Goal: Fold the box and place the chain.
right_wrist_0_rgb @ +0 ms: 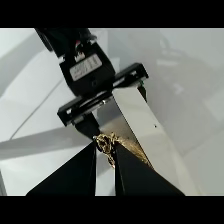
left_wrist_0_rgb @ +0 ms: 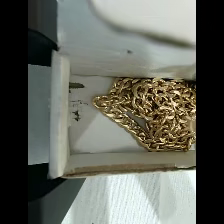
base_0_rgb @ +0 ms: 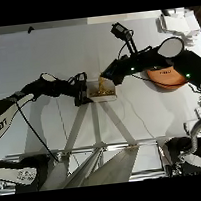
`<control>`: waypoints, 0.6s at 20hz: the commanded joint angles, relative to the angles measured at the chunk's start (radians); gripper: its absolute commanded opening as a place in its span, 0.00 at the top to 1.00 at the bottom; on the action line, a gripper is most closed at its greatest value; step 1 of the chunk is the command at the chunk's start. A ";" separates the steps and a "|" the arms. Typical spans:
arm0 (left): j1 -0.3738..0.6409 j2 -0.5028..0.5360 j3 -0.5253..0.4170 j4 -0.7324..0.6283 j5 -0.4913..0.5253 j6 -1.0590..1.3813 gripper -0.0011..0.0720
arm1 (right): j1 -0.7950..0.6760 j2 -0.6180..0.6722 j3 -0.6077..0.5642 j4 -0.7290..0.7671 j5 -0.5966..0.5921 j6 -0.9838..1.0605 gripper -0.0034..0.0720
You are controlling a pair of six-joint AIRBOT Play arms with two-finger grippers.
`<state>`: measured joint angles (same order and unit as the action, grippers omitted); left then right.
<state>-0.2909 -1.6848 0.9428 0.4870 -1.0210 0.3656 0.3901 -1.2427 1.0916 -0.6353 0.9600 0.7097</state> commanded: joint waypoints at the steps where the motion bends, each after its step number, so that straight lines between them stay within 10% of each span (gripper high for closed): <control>1: 0.000 0.000 0.000 0.000 0.000 0.000 0.73 | 0.000 -0.038 0.001 0.013 -0.018 -0.012 0.94; 3: 0.000 0.000 0.000 0.000 0.000 0.000 0.73 | 0.001 -0.060 0.001 -0.020 -0.018 -0.012 0.93; 7: 0.000 0.000 0.000 0.000 0.000 0.000 0.73 | 0.000 -0.064 0.001 -0.042 -0.030 -0.014 0.53; 12: 0.000 0.000 0.000 0.000 0.000 0.000 0.73 | -0.004 -0.082 0.039 -0.108 -0.093 -0.030 0.51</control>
